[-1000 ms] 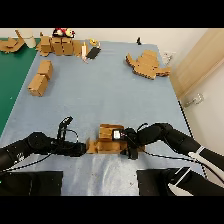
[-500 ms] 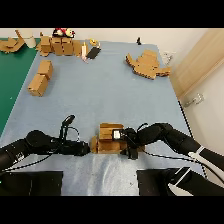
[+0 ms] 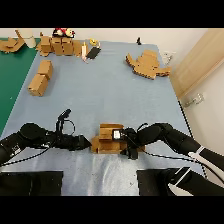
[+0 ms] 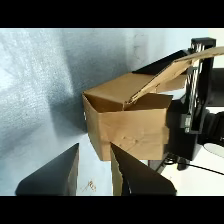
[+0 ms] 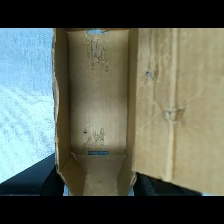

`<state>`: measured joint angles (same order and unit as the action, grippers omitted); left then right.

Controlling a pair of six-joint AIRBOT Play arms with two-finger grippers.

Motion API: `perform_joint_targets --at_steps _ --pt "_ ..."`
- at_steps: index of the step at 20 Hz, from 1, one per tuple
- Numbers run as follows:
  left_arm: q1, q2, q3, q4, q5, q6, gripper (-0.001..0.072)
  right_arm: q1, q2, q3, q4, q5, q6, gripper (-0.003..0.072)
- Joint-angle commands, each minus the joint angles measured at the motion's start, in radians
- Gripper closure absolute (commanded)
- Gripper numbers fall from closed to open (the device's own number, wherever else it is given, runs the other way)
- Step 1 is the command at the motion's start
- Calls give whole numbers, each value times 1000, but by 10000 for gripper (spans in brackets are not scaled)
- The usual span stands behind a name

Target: Fold the box.

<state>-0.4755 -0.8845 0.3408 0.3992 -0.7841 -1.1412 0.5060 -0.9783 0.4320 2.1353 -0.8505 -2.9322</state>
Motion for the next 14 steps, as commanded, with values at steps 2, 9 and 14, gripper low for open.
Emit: perform_joint_targets --at_steps 2,9,14 --pt "26 0 3 -48 -86 56 382 0 1 0 0 0 0 191" --pt "26 -51 3 -113 -63 133 357 0 1 0 0 0 0 191" --pt "8 -126 3 -286 -45 272 156 0 1 0 0 0 0 191"
